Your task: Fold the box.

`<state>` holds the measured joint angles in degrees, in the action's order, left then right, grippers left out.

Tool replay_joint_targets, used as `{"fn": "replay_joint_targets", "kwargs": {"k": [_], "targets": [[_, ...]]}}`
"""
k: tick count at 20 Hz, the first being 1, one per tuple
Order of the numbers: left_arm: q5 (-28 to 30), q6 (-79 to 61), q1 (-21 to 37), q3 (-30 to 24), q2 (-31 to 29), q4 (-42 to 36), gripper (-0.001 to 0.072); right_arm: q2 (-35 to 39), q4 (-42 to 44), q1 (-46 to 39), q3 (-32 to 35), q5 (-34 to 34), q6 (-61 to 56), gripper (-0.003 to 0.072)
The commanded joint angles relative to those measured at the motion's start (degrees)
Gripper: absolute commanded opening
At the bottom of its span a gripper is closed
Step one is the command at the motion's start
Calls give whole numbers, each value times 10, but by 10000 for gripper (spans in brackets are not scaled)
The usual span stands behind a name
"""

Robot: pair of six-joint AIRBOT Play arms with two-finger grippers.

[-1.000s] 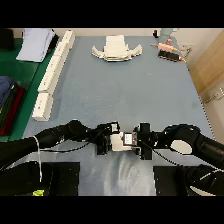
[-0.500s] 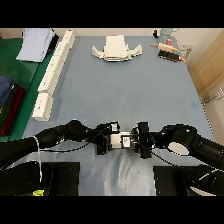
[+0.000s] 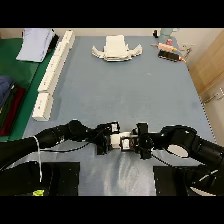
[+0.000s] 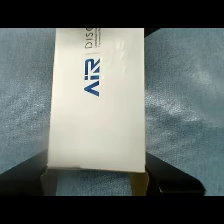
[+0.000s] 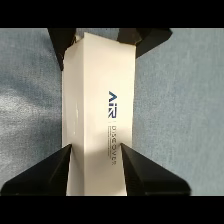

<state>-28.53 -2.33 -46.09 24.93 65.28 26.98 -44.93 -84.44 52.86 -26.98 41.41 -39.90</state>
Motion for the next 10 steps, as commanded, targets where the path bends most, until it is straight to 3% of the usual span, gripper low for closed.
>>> {"fn": "replay_joint_targets", "kwargs": {"k": [1, 2, 3, 4, 5, 10], "targets": [[0, 0, 0, 1, 0, 0, 422, 0, 6, 1, 3, 3, -1, 281], [0, 0, 0, 1, 0, 0, 421, 0, 7, 1, 3, 2, -1, 285], [0, 0, 0, 1, 0, 0, 421, 2, 9, 1, 2, 1, -1, 337], [0, 0, 0, 1, 0, 0, 421, 5, 12, 1, 1, 0, -1, 458], [0, 0, 0, 1, 0, 0, 421, 9, 14, 1, 0, -1, -1, 486], [0, 0, 0, 1, 0, 0, 421, 38, 14, 1, -3, -20, -1, 485]]}}
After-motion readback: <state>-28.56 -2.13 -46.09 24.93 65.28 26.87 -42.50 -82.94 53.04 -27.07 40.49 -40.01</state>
